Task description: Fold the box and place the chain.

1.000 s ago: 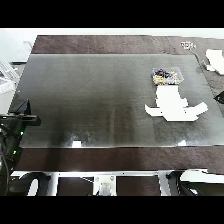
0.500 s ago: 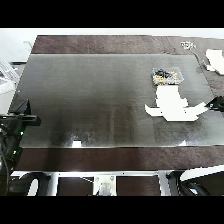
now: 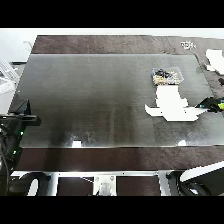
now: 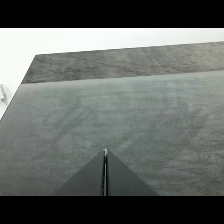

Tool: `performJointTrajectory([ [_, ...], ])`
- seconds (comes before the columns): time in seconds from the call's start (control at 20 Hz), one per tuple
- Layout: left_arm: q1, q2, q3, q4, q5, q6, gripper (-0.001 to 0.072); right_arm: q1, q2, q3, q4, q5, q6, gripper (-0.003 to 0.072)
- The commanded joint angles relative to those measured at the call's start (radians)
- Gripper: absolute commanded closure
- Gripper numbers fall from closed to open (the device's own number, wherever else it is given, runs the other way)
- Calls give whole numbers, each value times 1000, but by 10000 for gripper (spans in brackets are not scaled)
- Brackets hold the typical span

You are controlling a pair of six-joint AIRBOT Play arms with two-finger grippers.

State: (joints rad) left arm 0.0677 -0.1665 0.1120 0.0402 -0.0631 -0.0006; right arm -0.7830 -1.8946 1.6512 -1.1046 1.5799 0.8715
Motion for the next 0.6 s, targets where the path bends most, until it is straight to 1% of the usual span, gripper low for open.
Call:
performJointTrajectory([
  [0.0,1,0,-1,0,0,0,686,15,-31,1,5,23,-13,130],
  [0.1,1,0,-1,0,0,0,686,16,-43,1,5,35,-17,133],
  [0.15,1,0,0,0,1,0,686,16,-50,1,5,37,-19,160],
  [0.25,1,0,-1,0,0,0,686,16,-66,1,5,37,-29,176],
  [0.35,1,0,-1,0,0,0,686,17,-77,-2,17,39,-63,314],
  [0.4,1,0,-1,0,0,0,686,18,-81,-2,42,51,-89,367],
  [0.5,0,0,-1,0,0,0,686,24,-81,-1,96,88,-154,680],
  [0.55,0,0,-1,0,0,0,686,28,-81,-1,127,123,-155,680],
])
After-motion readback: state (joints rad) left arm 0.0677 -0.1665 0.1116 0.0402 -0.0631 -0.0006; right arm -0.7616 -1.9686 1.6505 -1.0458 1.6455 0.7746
